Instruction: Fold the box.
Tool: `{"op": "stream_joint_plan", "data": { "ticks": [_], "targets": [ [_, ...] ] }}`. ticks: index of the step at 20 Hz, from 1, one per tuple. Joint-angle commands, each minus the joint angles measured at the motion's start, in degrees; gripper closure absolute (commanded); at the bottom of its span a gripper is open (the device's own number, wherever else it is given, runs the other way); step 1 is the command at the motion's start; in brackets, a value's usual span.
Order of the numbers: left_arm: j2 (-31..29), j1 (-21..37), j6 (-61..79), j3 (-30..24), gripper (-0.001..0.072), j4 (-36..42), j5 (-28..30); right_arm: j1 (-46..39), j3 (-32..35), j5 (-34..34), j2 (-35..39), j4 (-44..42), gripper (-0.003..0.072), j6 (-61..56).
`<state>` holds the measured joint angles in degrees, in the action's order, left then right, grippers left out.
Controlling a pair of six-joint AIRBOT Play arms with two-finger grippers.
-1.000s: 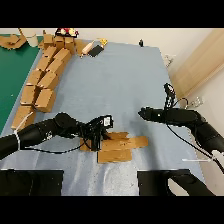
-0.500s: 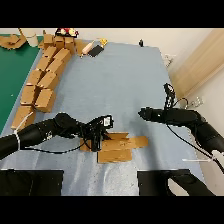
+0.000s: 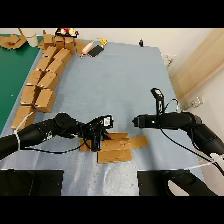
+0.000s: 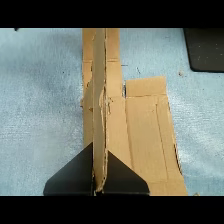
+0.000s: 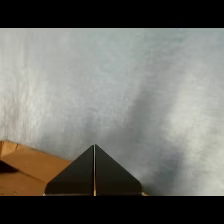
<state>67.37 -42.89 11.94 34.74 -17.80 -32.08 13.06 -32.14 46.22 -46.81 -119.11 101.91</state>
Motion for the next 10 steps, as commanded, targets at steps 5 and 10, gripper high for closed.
{"op": "stream_joint_plan", "data": {
  "ticks": [5, 10],
  "targets": [
    [-0.07, 0.07, 0.02, 0.07, 0.0698, 0.00, 0.00, 6.01, 0.15, 10.75, 8.09, 19.71, 0.0684, -16.44],
    [-0.07, 0.07, 0.02, 0.07, 0.0698, 0.00, 0.02, 16.52, 3.08, 18.58, 12.81, 22.32, 0.0684, -19.30]
  ]
}}
